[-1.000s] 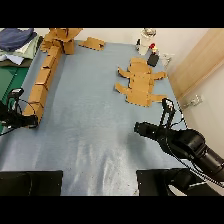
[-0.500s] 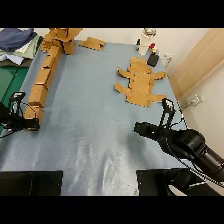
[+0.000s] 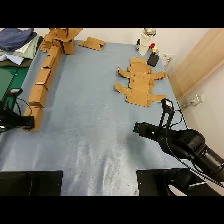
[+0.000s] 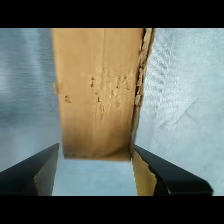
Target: Fold the box.
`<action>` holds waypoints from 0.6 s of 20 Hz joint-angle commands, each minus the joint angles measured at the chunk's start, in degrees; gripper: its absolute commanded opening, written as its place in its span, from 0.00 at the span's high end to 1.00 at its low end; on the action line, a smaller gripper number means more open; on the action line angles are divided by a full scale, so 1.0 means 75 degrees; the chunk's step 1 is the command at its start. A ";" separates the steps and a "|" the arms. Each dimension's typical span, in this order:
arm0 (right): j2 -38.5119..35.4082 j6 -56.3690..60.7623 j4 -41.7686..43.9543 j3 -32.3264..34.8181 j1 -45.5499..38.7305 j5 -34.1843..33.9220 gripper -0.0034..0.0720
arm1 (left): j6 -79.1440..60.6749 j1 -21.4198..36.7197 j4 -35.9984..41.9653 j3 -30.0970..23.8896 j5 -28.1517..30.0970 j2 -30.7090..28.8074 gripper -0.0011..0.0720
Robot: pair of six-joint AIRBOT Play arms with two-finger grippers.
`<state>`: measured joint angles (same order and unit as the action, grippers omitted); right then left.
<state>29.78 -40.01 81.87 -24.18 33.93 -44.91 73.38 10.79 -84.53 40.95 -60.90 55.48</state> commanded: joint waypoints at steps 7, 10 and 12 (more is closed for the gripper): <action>0.0603 -0.1253 0.0947 -0.0495 -0.0003 -0.0102 0.95 | 0.0382 -0.0256 0.2157 0.2194 -0.1903 -0.0766 0.86; 0.1961 -0.1953 0.1259 -0.1623 -0.0003 -0.0781 0.95 | 0.0603 -0.1632 0.2483 0.2192 -0.1708 -0.0475 0.97; 0.3077 -0.2489 0.1492 -0.2553 -0.0003 -0.1478 0.95 | 0.1032 -0.2742 0.2396 0.2192 -0.1489 -0.0012 0.97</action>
<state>43.70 -52.69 90.02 -35.73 33.93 -49.78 78.00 -1.10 -69.76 56.86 -73.28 52.64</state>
